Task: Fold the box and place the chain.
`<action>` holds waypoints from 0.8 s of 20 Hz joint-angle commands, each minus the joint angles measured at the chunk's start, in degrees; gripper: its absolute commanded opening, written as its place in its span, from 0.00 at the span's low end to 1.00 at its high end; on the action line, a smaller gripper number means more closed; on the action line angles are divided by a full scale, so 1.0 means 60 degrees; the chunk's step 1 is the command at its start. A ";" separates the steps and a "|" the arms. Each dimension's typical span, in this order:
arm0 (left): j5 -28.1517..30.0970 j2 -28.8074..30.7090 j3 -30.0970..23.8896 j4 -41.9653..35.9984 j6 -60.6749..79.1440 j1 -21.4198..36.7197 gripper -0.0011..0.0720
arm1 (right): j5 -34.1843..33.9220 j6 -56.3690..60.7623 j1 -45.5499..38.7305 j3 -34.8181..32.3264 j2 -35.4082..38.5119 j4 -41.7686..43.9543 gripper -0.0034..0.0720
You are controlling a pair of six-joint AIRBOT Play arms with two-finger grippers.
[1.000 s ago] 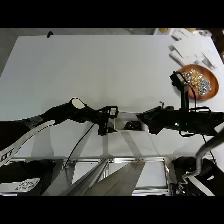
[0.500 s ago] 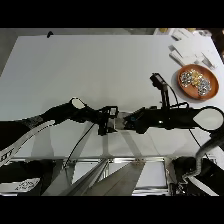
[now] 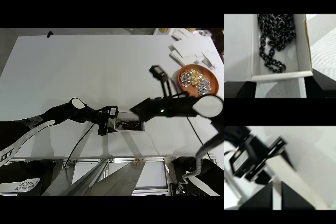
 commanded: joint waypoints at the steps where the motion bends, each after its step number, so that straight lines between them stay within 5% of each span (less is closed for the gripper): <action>1: 0.0000 0.0004 0.0000 0.0000 0.0004 0.0007 0.55 | 0.0433 0.0000 -0.2047 0.0943 -0.0248 -0.1326 0.06; 5: 0.0004 0.0004 0.0000 0.0000 0.0000 0.0007 0.55 | 0.0335 0.1610 -0.3228 0.0841 -0.1435 -0.4798 0.07; 7: 0.0004 0.0004 0.0000 0.0000 0.0000 0.0007 0.55 | 0.0302 0.2095 -0.3231 0.0641 -0.2073 -0.5566 0.39; 8: 0.0004 0.0004 0.0000 0.0000 0.0004 0.0007 0.55 | 0.0284 0.2120 -0.3231 0.0521 -0.2353 -0.5584 0.44; 16: 0.0004 0.0000 0.0000 0.0000 0.0000 0.0007 0.55 | -0.1038 0.2116 -0.2725 -0.0350 -0.3519 -0.5690 0.40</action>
